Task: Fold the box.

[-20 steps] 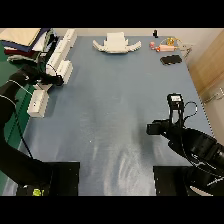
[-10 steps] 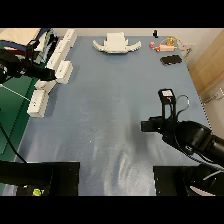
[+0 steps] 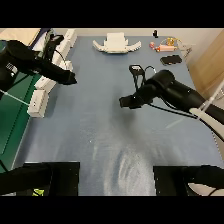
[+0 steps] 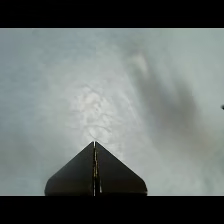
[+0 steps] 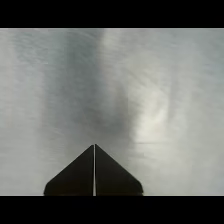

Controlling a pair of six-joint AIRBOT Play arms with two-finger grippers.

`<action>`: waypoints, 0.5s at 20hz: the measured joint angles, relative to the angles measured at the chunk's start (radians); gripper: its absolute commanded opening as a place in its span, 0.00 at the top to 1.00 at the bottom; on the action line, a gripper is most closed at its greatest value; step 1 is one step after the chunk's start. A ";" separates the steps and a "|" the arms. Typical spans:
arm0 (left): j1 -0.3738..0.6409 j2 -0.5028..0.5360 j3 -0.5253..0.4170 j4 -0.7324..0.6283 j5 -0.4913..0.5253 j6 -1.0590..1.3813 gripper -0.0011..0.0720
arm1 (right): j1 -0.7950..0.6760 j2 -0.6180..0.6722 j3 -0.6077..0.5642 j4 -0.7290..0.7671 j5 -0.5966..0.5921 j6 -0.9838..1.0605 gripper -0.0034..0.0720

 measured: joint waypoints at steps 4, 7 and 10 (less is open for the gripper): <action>-0.110 0.057 -0.086 0.019 0.028 -0.071 0.97 | -0.018 -0.103 0.108 0.108 -0.026 -0.074 0.95; -0.148 0.071 -0.111 0.020 0.012 -0.103 0.97 | -0.021 -0.129 0.134 0.145 -0.030 -0.093 0.95; -0.161 0.075 -0.119 0.021 0.003 -0.118 0.97 | -0.023 -0.139 0.144 0.159 -0.032 -0.103 0.95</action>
